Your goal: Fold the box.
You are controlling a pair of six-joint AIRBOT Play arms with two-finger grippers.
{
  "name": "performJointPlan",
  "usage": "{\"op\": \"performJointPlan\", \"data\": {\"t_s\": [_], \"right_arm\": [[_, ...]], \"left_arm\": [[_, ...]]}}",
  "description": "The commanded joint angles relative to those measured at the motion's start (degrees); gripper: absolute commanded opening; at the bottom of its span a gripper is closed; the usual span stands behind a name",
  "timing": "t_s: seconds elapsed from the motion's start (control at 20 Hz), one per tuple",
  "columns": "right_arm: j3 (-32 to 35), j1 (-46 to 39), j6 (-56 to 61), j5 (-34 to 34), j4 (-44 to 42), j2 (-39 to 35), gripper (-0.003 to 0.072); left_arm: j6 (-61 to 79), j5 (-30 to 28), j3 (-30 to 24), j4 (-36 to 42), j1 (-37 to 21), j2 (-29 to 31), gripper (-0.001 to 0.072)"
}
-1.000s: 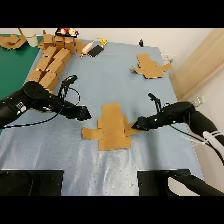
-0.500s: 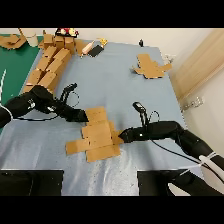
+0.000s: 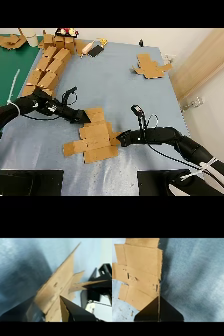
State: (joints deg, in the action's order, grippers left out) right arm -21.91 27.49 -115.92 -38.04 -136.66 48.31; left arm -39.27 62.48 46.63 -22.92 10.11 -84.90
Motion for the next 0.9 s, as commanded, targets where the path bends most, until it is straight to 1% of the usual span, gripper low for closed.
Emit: {"op": "performJointPlan", "data": {"t_s": [0.0, 0.15, 0.25, 0.3, 0.35, 0.55, 0.65, 0.8, 0.85], "right_arm": [[0.11, 0.13, 0.61, 0.07, 0.22, -0.11, -0.0001], [0.09, 0.15, 0.98, 0.04, 0.44, -0.11, -0.0001], [0.09, 0.15, 1.03, 0.04, 0.42, -0.11, -0.0001], [0.09, 0.15, 1.03, 0.04, 0.42, -0.11, -0.0001], [0.09, 0.15, 1.05, 0.04, 0.42, -0.11, -0.0001], [0.09, 0.13, 1.05, 0.00, 0.42, -0.11, -0.0001], [0.09, 0.15, 1.05, -0.02, 0.42, -0.11, -0.0001], [0.09, 0.15, 1.05, -0.09, 0.42, -0.11, -0.0001], [0.09, 0.15, 1.05, -0.17, 0.44, -0.11, 0.0000]], "left_arm": [[8.83, 5.95, 0.02, 7.98, -0.20, -3.52, 0.0470], [11.39, 9.55, 0.07, 8.00, -0.20, -3.69, 0.0469], [11.43, 10.25, 0.07, 7.19, -0.20, -3.76, 0.0467], [11.69, 10.23, 0.07, 7.19, -0.20, -3.91, 0.0368], [12.96, 10.40, 0.09, 7.21, -0.20, -4.09, 0.0307], [14.40, 10.03, 0.09, 7.21, -0.20, -4.35, 0.0300], [15.37, 9.60, 0.09, 7.21, -0.20, -4.35, 0.0097], [16.55, 9.44, 0.09, 7.23, -0.20, -4.35, 0.0092], [17.27, 9.46, 0.07, 7.23, -0.20, -4.35, 0.0071]]}}
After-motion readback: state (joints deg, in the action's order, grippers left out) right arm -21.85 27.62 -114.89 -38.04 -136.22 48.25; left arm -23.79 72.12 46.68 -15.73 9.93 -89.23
